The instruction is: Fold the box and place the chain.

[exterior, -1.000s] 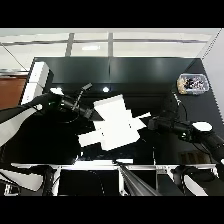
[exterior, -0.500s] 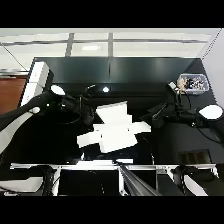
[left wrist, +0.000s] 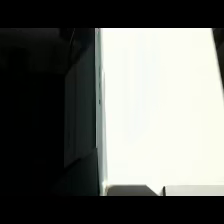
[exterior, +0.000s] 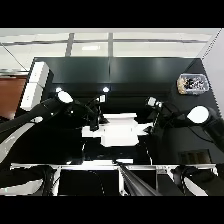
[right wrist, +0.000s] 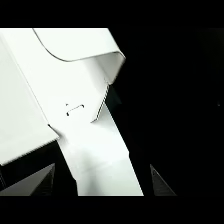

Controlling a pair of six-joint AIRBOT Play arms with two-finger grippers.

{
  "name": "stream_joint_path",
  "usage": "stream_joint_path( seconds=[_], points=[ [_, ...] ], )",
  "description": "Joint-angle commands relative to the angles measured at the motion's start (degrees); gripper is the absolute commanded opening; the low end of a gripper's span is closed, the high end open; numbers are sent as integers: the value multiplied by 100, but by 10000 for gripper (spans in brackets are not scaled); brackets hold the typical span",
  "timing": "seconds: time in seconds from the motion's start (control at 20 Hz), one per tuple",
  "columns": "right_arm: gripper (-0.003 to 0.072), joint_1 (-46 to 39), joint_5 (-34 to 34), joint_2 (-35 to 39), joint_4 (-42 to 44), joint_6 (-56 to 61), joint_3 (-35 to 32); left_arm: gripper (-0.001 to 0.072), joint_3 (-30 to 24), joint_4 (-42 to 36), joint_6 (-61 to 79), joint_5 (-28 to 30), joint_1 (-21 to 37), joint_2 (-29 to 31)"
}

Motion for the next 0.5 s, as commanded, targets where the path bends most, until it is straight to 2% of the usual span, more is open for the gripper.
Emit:
stream_joint_path(
  seconds=[0.0,0.15,0.45],
  points=[
    [679,330,-273,-7,-273,-162,-286,27,-13,17,431,136,-105,-118],
    [679,693,-385,-7,-267,-181,-638,27,-11,17,431,103,-105,-125],
    [679,1453,-1250,-9,258,-378,-1093,28,-11,17,431,94,-105,-125]
  ],
)
